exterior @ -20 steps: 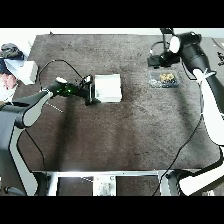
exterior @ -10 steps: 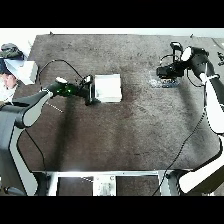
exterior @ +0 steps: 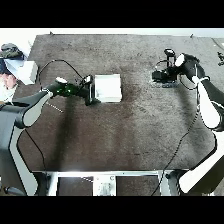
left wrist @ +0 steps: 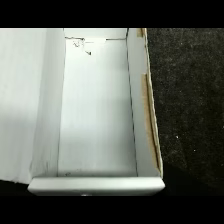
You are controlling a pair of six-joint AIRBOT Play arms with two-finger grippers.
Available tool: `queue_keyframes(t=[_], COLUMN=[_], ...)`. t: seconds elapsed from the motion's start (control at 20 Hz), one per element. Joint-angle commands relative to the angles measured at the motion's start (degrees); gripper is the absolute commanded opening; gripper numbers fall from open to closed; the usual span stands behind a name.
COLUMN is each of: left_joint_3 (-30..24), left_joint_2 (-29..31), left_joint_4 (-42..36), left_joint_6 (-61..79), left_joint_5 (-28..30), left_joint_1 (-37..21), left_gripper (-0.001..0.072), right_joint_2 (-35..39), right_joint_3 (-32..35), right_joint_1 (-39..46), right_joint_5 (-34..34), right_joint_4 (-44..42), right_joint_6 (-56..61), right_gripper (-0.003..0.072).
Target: Fold the box and place the chain.
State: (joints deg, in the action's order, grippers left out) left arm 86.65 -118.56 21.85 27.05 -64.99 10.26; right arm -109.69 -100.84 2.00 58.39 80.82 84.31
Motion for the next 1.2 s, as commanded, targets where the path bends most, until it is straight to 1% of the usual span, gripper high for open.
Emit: queue_keyframes(t=[0.0,0.05,0.4,0.45,0.5,0.65,0.7,0.85,1.15], left_joint_3=[0.0,0.0,0.0,0.0,0.0,0.0,0.0,0.0,0.0], left_joint_2=[0.0,0.0,0.0,0.0,0.0,0.0,0.0,0.0,0.0], left_joint_4=[0.0,0.0,0.0,0.0,0.0,0.0,0.0,0.0,0.0], left_joint_6=[0.0,0.0,0.0,0.0,0.0,0.0,0.0,0.0,0.0], left_joint_5=[0.0,0.0,0.0,0.0,0.0,0.0,0.0,0.0,0.0], left_joint_1=[0.0,0.0,0.0,0.0,0.0,0.0,0.0,0.0,0.0], left_gripper=[0.0489,0.0489,0.0489,0.0489,0.0489,0.0489,0.0489,0.0489,0.0489], right_joint_2=[-0.7,-0.8,-3.0,-3.0,-2.8,-2.7,-2.7,-1.9,2.0], right_joint_3=[-0.1,-0.1,-0.1,-0.1,-0.3,-1.6,-1.7,-2.8,-3.0], right_joint_1=[-0.5,-0.5,-0.4,-0.4,-0.4,-0.4,-0.4,-0.5,-0.5], right_joint_5=[-3.1,-3.1,-0.2,-0.1,-0.1,-0.2,-0.5,-0.6,-0.5], right_joint_4=[-0.5,-0.5,0.0,0.2,0.3,0.4,0.5,0.6,1.4], right_joint_6=[-0.7,-0.7,-0.5,-0.5,-0.5,-0.5,-0.5,-0.5,-0.5], right_gripper=[0.028,0.027,0.027,0.021,0.0087,0.0088,0.002,0.0011,0.0009])
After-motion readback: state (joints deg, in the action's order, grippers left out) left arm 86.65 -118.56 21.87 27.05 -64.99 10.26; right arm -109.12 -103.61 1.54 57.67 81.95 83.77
